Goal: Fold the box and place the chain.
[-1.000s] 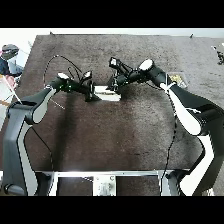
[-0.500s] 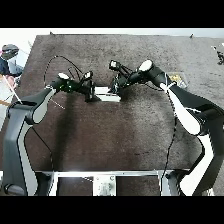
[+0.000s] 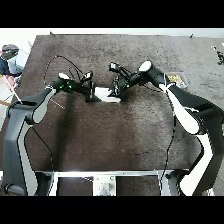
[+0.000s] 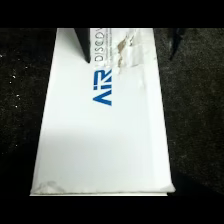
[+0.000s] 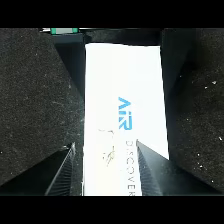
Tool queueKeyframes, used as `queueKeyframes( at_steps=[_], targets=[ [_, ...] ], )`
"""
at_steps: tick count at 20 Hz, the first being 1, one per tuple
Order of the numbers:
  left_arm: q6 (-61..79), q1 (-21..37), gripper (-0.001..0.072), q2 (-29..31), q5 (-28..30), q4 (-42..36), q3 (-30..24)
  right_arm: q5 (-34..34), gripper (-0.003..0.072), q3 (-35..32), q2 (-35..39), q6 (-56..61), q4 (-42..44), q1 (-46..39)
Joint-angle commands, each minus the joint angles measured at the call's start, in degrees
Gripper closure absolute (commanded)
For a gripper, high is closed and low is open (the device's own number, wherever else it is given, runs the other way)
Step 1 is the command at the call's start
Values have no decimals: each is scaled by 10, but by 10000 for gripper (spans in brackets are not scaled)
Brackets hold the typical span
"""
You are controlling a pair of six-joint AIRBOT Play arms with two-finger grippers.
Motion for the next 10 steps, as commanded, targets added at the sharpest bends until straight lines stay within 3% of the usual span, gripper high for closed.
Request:
queueKeyframes(
  at_steps=[1,10],
  targets=[
    [-2,1,255,0,3,-1,1,10,257,0,-1,3,4,0],
    [-2,1,255,0,3,-1,1,15,256,0,0,2,71,-10]
  ],
)
